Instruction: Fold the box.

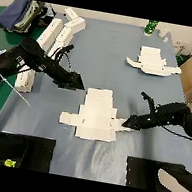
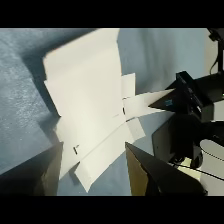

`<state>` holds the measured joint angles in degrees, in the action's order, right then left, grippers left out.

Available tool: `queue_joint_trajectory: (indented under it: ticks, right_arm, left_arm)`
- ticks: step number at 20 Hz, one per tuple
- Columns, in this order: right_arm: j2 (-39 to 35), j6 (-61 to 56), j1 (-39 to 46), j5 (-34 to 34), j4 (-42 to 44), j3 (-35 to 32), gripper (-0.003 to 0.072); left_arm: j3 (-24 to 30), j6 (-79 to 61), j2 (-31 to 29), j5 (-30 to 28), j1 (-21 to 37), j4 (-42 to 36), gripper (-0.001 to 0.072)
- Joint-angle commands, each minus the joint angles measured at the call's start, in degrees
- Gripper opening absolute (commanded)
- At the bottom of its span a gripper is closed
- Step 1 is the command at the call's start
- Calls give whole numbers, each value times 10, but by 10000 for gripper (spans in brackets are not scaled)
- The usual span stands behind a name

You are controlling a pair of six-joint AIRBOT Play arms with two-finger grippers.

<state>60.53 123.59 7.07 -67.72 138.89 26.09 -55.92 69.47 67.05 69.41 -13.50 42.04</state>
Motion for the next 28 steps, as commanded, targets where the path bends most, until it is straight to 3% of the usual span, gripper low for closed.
queue_joint_trajectory:
  ticks: [1, 7, 13, 18, 19, 20, 24, 25, 26, 28]
  right_arm:
    - [-58, 20, -42, 67, 1, -37, 2]
    - [-65, 16, -102, 116, 2, -39, 2]
    - [-64, 3, -118, 130, 2, -39, 2]
    - [-64, 3, -118, 132, 1, -39, 2]
    - [-64, 3, -118, 132, 1, -39, 2]
    - [-64, 3, -118, 132, 1, -39, 2]
    - [-64, 3, -118, 132, 1, -39, 2]
    - [-64, 3, -118, 132, 1, -39, 2]
    - [-64, 3, -118, 132, 1, -39, 2]
    - [-64, 3, -118, 132, 1, -39, 2]
  left_arm:
    - [4, -14, 11, -1, 20, 34, 599]
    - [15, -85, 109, 21, 25, 17, 598]
    - [14, -202, 221, 54, 24, -97, 596]
    - [9, -282, 249, 112, 18, -136, 567]
    - [9, -284, 249, 112, 17, -136, 370]
    - [8, -294, 249, 112, 16, -138, 281]
    - [-3, -303, 249, 112, 14, -138, 277]
    - [-5, -306, 249, 112, 10, -138, 225]
    - [-5, -310, 249, 112, 5, -137, 129]
    - [-5, -320, 249, 112, -4, -135, 106]
